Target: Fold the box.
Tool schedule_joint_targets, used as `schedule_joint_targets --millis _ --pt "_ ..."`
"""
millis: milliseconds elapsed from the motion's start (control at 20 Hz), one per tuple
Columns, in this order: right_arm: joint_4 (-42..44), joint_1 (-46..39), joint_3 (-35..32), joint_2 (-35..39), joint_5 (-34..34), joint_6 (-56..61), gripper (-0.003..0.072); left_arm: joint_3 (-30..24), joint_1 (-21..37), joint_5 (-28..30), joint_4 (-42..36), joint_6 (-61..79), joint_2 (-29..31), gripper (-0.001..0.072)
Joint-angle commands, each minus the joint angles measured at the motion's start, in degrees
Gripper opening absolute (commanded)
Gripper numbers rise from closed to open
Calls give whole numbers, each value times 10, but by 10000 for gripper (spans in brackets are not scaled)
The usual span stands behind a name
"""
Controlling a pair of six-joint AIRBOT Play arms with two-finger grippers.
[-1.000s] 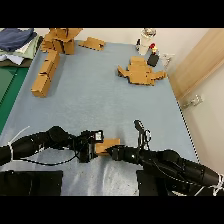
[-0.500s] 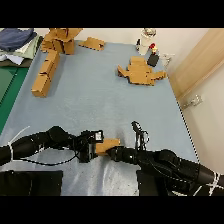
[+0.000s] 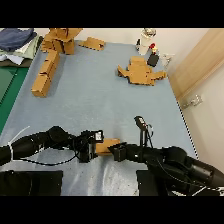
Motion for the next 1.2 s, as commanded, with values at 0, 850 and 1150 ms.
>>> schedule_joint_targets --millis 0,850,1150 --pt "-189 -33 49 38 -229 108 4 0 0 0 0 0 0 521" --pt "-228 -91 66 33 -325 246 4 0 0 0 0 -2 0 521" --pt "-228 -91 66 33 -325 257 4 1 1 15 1 -45 23 521"
